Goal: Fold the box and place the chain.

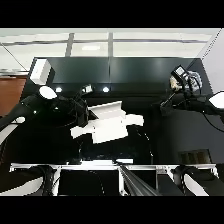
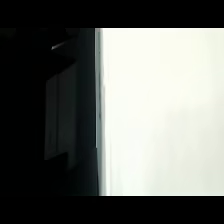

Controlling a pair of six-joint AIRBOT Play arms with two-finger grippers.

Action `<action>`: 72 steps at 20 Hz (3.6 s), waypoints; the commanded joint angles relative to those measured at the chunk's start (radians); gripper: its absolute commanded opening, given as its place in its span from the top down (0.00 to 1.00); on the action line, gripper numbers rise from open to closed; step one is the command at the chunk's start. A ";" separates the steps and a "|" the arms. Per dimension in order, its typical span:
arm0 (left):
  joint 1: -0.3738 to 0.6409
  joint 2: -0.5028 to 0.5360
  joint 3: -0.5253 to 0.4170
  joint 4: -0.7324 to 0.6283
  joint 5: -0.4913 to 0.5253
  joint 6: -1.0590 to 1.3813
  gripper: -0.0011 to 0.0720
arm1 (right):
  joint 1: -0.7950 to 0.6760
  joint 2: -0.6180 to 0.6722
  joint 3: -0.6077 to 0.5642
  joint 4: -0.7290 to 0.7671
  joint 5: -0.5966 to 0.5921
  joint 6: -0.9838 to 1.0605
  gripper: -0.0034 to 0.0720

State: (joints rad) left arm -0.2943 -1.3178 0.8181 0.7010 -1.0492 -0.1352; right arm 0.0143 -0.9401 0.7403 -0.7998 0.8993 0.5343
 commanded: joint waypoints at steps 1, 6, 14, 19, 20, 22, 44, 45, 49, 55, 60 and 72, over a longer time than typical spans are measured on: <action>-0.030 -0.011 -0.031 0.013 0.101 0.139 0.95 | 0.000 0.000 0.001 0.032 0.020 -0.004 0.09; -0.092 -0.019 -0.076 0.011 0.211 0.267 0.95 | 0.055 -0.003 -0.058 0.021 0.039 -0.124 0.10; -0.104 -0.056 -0.074 -0.114 0.209 0.356 0.95 | 0.285 -0.040 -0.169 0.024 -0.027 -0.200 0.00; -0.105 -0.088 -0.074 -0.114 0.204 0.356 0.95 | 0.369 -0.066 -0.216 0.016 -0.056 -0.367 0.01; -0.105 -0.089 -0.074 -0.114 0.204 0.356 0.95 | 0.382 -0.067 -0.232 0.010 -0.074 -0.401 0.01; -0.105 -0.089 -0.074 -0.114 0.203 0.356 0.95 | 0.393 -0.071 -0.257 0.008 -0.096 -0.423 0.01; -0.105 -0.089 -0.074 -0.114 0.200 0.356 0.95 | 0.515 -0.076 -0.196 0.076 -0.273 -0.430 0.02; -0.105 -0.089 -0.074 -0.114 0.200 0.356 0.95 | 0.515 -0.076 -0.196 0.077 -0.269 -0.442 0.02; -0.105 -0.089 -0.074 -0.111 0.203 0.356 0.95 | 0.479 -0.082 -0.196 0.111 -0.268 -0.502 0.02; -0.105 -0.089 -0.074 -0.111 0.203 0.356 0.95 | 0.394 -0.147 -0.196 0.338 -0.183 -0.797 0.02; -0.105 -0.089 -0.074 -0.111 0.187 0.356 0.95 | 0.387 -0.207 -0.196 0.389 -0.212 -0.867 0.02; -0.105 -0.088 -0.074 -0.106 0.145 0.373 0.95 | 0.324 -0.208 -0.196 0.398 -0.154 -0.864 0.02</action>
State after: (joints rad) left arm -0.3981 -1.4071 0.7441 0.5945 -0.8833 0.2268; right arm 0.3450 -1.1481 0.5430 -0.4137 0.7155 -0.3267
